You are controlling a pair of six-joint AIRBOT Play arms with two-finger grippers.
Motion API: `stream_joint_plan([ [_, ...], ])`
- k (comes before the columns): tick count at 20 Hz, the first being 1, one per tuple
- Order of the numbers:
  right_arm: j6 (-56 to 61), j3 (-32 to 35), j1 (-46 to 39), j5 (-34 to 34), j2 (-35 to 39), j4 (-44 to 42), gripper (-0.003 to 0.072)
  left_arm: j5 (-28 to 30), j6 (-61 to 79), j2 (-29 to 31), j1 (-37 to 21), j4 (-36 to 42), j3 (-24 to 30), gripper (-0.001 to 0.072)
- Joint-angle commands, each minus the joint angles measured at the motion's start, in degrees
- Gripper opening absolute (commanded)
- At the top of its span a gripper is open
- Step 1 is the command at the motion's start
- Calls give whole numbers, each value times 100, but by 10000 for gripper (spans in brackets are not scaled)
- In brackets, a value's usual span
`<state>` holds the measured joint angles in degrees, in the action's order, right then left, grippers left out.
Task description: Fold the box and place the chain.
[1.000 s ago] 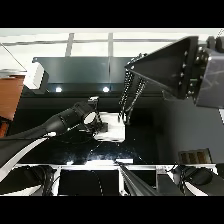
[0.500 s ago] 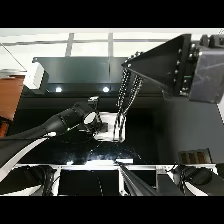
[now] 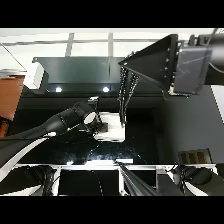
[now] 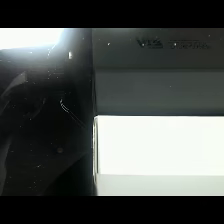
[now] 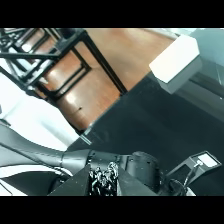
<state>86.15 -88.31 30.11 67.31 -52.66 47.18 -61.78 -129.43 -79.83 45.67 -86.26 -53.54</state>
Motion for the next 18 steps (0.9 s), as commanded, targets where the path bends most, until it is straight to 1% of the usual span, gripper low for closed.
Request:
stream_joint_plan([
  [1,2,2,2,-15,-120,15,21,0,2,0,2,-2,2,27],
  [5,-2,2,0,-50,-238,0,21,0,2,0,2,-2,2,27],
  [7,-2,2,0,-26,-243,138,21,0,2,0,2,-2,2,27],
  [10,44,57,0,354,-243,549,21,0,2,0,2,-2,2,27],
  [13,92,479,7,719,-243,531,21,-2,2,0,2,-2,2,27],
  [15,109,887,116,625,-247,533,21,-2,2,0,2,0,2,28],
  [18,138,1478,437,179,-267,533,21,4,0,0,2,-2,2,27],
])
